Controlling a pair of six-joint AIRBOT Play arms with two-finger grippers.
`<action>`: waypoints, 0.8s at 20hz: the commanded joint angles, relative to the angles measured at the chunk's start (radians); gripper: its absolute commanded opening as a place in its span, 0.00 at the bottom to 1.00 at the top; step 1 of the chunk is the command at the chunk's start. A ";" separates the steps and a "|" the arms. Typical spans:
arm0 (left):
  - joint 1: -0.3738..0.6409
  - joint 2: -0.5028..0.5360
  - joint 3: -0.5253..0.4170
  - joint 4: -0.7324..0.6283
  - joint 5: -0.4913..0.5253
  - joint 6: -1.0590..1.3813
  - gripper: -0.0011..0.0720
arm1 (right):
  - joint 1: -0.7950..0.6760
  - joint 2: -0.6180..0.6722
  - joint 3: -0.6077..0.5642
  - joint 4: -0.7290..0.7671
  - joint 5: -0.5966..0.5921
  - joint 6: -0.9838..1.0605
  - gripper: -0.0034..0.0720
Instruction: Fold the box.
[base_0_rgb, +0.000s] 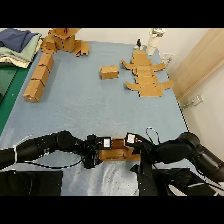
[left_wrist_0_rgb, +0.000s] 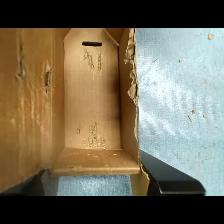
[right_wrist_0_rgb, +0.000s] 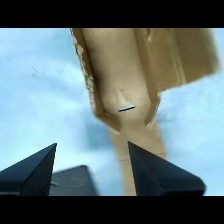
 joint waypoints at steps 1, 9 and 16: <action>0.000 -0.001 0.000 0.000 0.002 -0.001 0.63 | 0.001 0.096 0.010 0.119 -0.064 0.160 0.96; 0.001 -0.001 0.000 0.000 0.002 0.000 0.63 | 0.001 0.128 0.018 0.157 0.074 0.955 0.26; 0.001 -0.001 0.000 0.000 0.002 -0.001 0.63 | -0.040 -0.198 0.157 0.177 0.309 0.731 0.05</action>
